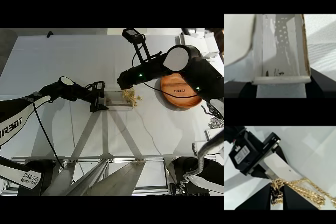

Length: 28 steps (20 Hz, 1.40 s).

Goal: Fold the box and place the chain.

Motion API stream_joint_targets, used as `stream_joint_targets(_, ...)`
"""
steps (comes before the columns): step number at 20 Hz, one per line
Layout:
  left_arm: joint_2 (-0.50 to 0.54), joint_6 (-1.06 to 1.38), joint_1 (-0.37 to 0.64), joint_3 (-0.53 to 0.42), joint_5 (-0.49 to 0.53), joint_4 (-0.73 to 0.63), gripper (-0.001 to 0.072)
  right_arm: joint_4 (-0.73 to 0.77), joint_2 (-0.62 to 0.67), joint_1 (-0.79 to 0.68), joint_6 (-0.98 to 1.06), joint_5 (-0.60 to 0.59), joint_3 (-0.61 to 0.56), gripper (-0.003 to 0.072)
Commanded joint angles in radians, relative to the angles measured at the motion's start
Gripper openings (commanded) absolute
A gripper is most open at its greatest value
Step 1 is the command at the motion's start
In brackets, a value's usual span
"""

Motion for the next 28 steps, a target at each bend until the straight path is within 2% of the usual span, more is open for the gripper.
stream_joint_targets(1, 0.0, 0.0, 0.0, 0.0, 0.0, 0.0, 0.0226, -0.089, -0.011, 0.001, -0.002, 0.023, 0.0, 0.0008)
stream_joint_targets(4, 0.0, 0.0, 0.0, 0.0, 0.0, 0.0, 0.0226, -0.279, -0.035, 0.0, 0.113, 0.034, 0.0, 0.0007)
stream_joint_targets(9, 0.0, 0.0, 0.0, 0.0, 0.0, 0.0, 0.0226, -0.548, -0.039, 0.0, 0.182, 0.173, 0.0, 0.0007)
stream_joint_targets(12, 0.0, 0.0, 0.0, 0.0, 0.0, 0.0, 0.0226, -0.625, -0.039, 0.0, 0.196, 0.241, 0.0, 0.0007)
stream_joint_targets(15, 0.0, 0.0, 0.0, 0.0, 0.0, 0.0, 0.0226, -0.564, -0.039, 0.0, 0.152, 0.309, 0.0, 0.0005)
stream_joint_targets(17, 0.0, 0.0, 0.0, 0.0, 0.0, 0.0, 0.0226, -0.475, -0.039, 0.0, 0.097, 0.308, 0.0, 0.0005)
stream_joint_targets(23, 0.0, 0.0, 0.0, 0.0, 0.0, 0.0, 0.0226, -0.082, -0.085, 0.0, -0.116, 0.135, 0.0, 0.0006)
stream_joint_targets(28, 0.0, 0.0, 0.0, 0.0, 0.0, 0.0, 0.0226, 0.003, -0.193, 0.001, -0.124, 0.03, 0.0, 0.0006)
